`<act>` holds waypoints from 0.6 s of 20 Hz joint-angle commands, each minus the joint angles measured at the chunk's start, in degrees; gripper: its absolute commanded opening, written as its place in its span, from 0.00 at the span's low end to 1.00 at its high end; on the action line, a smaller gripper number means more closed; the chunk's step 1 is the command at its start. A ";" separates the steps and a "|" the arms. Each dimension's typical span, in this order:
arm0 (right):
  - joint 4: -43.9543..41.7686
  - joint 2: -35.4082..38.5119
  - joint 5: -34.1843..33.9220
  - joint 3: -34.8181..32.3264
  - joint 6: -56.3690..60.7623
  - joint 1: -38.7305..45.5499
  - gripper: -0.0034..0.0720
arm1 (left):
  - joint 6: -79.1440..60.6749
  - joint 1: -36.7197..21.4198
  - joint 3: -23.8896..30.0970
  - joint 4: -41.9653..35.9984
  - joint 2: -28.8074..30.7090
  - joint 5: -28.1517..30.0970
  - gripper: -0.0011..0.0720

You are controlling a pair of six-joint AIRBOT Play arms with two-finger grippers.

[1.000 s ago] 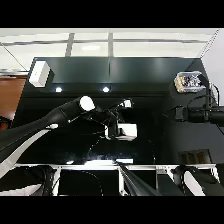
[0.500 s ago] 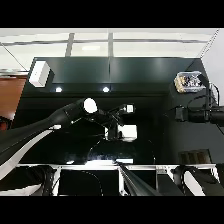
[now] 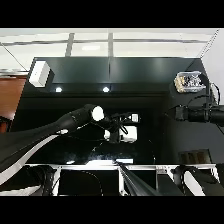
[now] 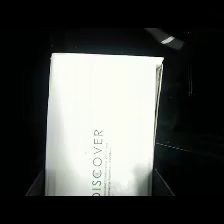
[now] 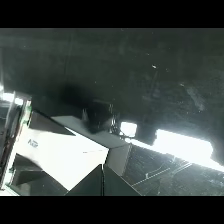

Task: Fold the box and place the chain.

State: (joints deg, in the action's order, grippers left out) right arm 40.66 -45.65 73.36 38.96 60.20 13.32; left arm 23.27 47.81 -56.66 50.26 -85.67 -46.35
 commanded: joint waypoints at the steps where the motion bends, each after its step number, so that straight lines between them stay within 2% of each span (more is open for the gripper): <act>1: -0.07 0.02 -0.11 0.07 0.00 0.02 0.05 | 17.94 -0.68 -0.50 9.38 3.67 -3.85 0.49; 3: -0.07 0.02 -0.31 0.07 0.00 0.02 0.05 | 30.88 -4.57 -0.50 20.46 7.74 -8.72 0.49; 6: -0.07 0.02 -0.28 0.07 0.00 0.02 0.05 | 45.53 -16.81 -0.46 35.04 12.83 -19.23 0.49; 7: -0.07 0.02 -0.31 0.07 0.00 0.02 0.05 | 48.11 -22.49 -0.37 37.24 13.94 -22.01 0.49; 9: -0.07 0.02 -0.44 0.07 0.00 0.02 0.05 | 50.53 -36.44 0.15 37.73 15.58 -24.00 0.49; 12: -0.09 0.02 -2.10 0.04 0.04 0.02 0.05 | 52.26 -56.98 0.15 34.80 15.47 -21.38 0.50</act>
State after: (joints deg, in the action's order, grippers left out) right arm 40.60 -45.65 72.55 38.96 60.18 13.32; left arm 70.11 7.77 -56.64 83.81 -71.29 -66.65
